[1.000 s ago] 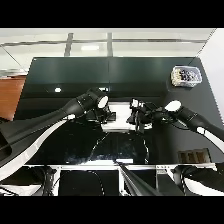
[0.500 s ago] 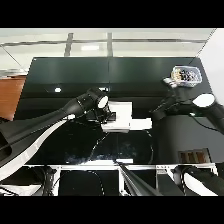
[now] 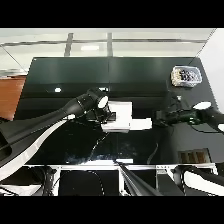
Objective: Fold the box and place the chain.
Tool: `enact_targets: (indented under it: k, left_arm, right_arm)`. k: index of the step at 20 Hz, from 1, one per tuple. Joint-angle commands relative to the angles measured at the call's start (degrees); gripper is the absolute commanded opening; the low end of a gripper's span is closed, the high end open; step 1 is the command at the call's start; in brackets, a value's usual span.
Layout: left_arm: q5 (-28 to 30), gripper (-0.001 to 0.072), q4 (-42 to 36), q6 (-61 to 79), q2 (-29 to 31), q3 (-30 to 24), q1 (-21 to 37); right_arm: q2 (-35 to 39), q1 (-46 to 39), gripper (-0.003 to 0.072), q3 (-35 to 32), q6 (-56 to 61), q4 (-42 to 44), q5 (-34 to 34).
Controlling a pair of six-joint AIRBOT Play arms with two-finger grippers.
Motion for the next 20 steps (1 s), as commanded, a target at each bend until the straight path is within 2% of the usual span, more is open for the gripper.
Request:
enact_targets:
  k: [1, 3, 6, 7, 8, 9, 11, 12, 16, 20]
  left_arm:
    - [-0.13, 0.0028, 0.00, 0.00, 0.00, -0.02, 0.02]
    - [-0.15, 0.0028, 0.02, 0.00, 0.00, -0.02, 0.02]
    - [-0.11, 0.0028, 0.02, 0.00, 0.00, -0.02, 0.02]
    - [-0.13, 0.0028, 0.02, 0.00, 0.00, -0.02, 0.02]
    - [-0.15, 0.0028, 0.02, 0.00, 0.00, -0.02, 0.02]
    - [-0.15, 0.0028, 0.02, 0.00, 0.00, -0.02, 0.02]
    - [-0.11, 0.0028, 0.04, 0.00, 0.00, -0.02, 0.02]
    - [-0.07, 0.0028, 0.04, 0.00, 0.00, -0.02, 0.02]
    - [-0.15, 0.0028, 0.02, 0.00, 0.00, -0.02, 0.02]
    - [-0.15, 0.0028, 0.02, 0.00, 0.00, -0.02, 0.02]
  right_arm:
    - [-3.74, 6.36, 0.0012, -0.20, -8.09, 10.67, 1.49]
    - [-3.74, 7.45, 0.0013, 0.92, -10.25, 12.28, 2.62]
    - [-3.72, 7.32, 0.0021, 4.22, -10.16, 8.37, 6.67]
    - [-3.72, 7.32, 0.0227, 5.07, -9.94, 8.61, 7.96]
    - [-3.72, 7.34, 0.0474, 5.62, -9.44, 9.27, 8.96]
    - [-3.72, 7.34, 0.0520, 6.25, -9.33, 9.14, 9.57]
    - [-3.72, 7.48, 0.0519, 6.99, -8.70, 9.25, 10.84]
    - [-3.72, 7.80, 0.0490, 7.02, -7.72, 9.22, 10.88]
    - [-3.72, 11.80, 0.0490, 7.85, -6.05, 8.33, 10.62]
    - [-3.72, 16.24, 0.0489, 12.87, 1.75, 0.31, 7.91]
